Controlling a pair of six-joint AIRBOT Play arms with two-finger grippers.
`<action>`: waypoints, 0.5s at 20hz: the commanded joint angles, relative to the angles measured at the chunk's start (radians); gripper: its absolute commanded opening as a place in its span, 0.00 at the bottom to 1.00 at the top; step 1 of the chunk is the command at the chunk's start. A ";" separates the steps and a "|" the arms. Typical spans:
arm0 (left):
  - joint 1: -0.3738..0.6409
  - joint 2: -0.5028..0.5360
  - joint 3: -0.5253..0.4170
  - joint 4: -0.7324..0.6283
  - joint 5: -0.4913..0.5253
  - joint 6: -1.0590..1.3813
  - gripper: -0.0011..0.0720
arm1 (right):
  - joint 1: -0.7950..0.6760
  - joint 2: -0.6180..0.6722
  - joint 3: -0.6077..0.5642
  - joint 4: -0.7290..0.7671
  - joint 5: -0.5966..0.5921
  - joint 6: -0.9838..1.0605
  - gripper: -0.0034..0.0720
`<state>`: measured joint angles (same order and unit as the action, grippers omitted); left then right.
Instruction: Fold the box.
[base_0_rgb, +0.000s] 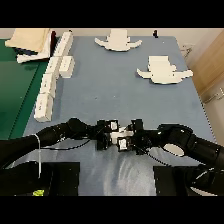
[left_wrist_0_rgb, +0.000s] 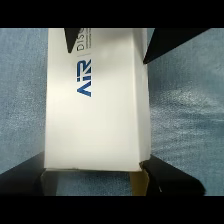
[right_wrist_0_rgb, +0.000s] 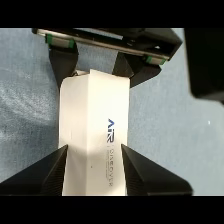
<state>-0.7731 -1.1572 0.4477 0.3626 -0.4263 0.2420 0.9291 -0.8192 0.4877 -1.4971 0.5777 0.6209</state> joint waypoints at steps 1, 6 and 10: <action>0.000 0.000 0.000 0.001 -0.002 0.000 0.73 | 0.000 0.000 -0.001 -0.003 -0.003 -0.013 0.74; 0.000 0.000 0.000 0.001 -0.002 0.001 0.73 | 0.000 0.002 0.000 0.002 -0.005 -0.012 0.74; 0.000 0.000 0.000 0.001 -0.002 0.000 0.73 | 0.000 0.041 0.001 0.001 -0.011 -0.012 0.74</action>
